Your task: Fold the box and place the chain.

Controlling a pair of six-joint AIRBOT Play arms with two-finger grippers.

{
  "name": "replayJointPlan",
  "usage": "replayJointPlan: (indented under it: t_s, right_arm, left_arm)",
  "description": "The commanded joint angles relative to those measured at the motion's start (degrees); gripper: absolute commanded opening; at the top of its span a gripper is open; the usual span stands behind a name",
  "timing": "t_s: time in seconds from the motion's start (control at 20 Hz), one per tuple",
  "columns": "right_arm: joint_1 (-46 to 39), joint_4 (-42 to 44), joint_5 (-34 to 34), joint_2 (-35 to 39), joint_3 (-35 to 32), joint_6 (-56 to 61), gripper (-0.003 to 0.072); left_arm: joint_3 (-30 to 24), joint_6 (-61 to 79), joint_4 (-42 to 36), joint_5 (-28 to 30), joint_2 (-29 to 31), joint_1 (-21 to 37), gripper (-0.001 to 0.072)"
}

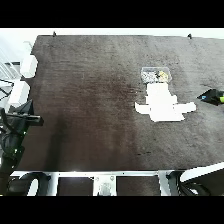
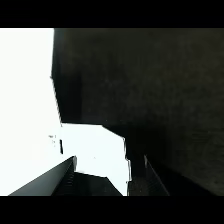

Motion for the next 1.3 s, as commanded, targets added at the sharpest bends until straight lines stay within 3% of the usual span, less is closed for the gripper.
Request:
replayJointPlan:
  t_s: [0.0, 0.65, 0.7, 0.8, 0.95, 1.1, 1.25]
  right_arm:
    - [1.25, -1.29, 3.74, -4.98, 0.98, -0.31, 0.051]
    - [4.39, 1.73, 8.46, -8.9, -1.77, -2.16, 0.0478]
    - [4.66, 2.69, 8.66, -8.9, -2.19, -2.47, 0.0388]
    - [5.05, 3.08, 8.66, -8.9, -2.62, -2.89, 0.0351]
    - [4.94, 5.29, 9.64, -8.9, -2.67, -3.61, 0.001]
    - [5.33, 10.43, 12.59, -8.26, -3.78, -4.15, 0.0007]
    - [6.86, 14.86, 11.78, -3.93, -11.39, -4.37, 0.0007]
  left_arm:
    - [0.02, 0.02, 0.0, 0.0, 0.04, -0.02, 0.0021]
    - [0.04, 0.02, 0.0, -0.02, 0.04, -0.02, 0.0021]
    - [0.04, 0.02, 0.0, -0.02, 0.04, -0.02, 0.0021]
    - [0.04, 0.02, 0.0, -0.02, 0.04, -0.02, 0.0021]
    - [0.02, 0.02, 0.0, 0.0, 0.04, -0.02, 0.0021]
    - [0.02, 0.02, 0.0, 0.0, 0.04, -0.02, 0.0021]
    - [0.04, 0.02, 0.0, 0.0, 0.04, -0.02, 0.0021]
